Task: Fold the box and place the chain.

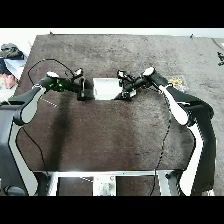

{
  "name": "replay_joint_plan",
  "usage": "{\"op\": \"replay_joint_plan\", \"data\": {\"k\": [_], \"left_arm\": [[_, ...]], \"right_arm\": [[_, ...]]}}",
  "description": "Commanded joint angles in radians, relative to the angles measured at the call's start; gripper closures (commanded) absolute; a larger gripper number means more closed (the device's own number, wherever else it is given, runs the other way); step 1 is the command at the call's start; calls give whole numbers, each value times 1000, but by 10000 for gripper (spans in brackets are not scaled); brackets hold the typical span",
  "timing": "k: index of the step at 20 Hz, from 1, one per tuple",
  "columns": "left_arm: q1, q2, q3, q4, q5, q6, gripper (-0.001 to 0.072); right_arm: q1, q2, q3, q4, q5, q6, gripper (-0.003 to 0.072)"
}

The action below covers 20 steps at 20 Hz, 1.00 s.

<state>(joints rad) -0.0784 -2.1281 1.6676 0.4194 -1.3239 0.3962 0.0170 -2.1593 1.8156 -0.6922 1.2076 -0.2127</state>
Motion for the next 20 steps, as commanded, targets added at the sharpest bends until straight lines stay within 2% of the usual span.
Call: {"op": "replay_joint_plan", "data": {"k": [1,10,20], "left_arm": [[-2,-2,0,-9,-3,40,-11],[-16,-33,0,-60,0,75,-11],[-63,-33,0,-53,106,-28,-11]], "right_arm": [[1,0,0,0,0,0,407],[1,0,0,0,0,0,407],[0,0,0,0,0,0,407]]}}
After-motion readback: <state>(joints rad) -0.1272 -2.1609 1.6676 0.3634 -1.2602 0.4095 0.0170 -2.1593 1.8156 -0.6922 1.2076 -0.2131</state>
